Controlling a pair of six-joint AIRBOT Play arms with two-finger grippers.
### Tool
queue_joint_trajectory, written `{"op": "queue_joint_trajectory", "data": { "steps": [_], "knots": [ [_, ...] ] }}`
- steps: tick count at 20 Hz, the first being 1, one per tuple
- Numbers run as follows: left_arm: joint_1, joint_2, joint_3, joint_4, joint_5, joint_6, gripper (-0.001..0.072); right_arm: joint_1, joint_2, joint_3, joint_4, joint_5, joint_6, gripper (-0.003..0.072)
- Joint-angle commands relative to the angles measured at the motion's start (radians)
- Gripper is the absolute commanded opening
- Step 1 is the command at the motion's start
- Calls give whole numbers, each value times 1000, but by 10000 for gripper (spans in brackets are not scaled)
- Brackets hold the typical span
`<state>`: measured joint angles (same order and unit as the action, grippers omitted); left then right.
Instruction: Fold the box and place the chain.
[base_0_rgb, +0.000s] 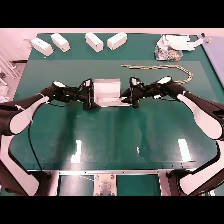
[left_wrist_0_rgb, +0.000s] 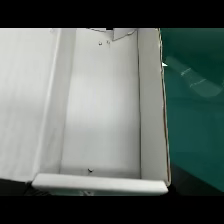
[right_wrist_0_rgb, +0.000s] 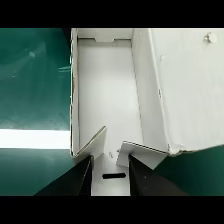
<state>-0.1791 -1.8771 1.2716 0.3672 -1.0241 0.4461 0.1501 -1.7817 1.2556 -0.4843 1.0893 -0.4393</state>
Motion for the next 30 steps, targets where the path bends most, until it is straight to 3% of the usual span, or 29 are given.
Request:
{"op": "queue_joint_trajectory", "data": {
  "steps": [1,5,7,8,9,13,14,23,26,27,28,29,30],
  "knots": [
    [-1,0,1,-2,2,0,629,33,-1,0,13,-36,-19,274],
    [-1,0,1,-2,2,0,629,46,-3,0,13,-63,-27,341],
    [-1,0,1,-2,2,0,629,46,-9,0,13,-62,-26,451],
    [-1,0,1,-2,2,0,629,46,-13,0,12,-62,-27,455],
    [-1,0,1,-2,2,0,629,45,-17,0,13,-62,-29,576],
    [-1,0,1,-2,2,0,629,46,-19,0,13,-50,-29,641],
    [-1,0,1,-2,2,0,629,46,-19,0,13,-29,-26,687],
    [-1,0,1,-2,2,0,629,34,-19,1,14,-25,1,690],
    [-1,0,1,-2,2,0,629,15,-19,23,13,70,5,586],
    [-1,0,1,-2,2,0,629,11,-19,33,13,114,5,450],
    [-1,0,1,-2,2,0,629,5,-19,44,13,151,10,360],
    [-1,0,1,-2,2,0,629,2,-19,53,13,169,19,357],
    [-1,0,1,-2,2,0,629,-5,-19,60,9,177,36,257]
  ]
}}
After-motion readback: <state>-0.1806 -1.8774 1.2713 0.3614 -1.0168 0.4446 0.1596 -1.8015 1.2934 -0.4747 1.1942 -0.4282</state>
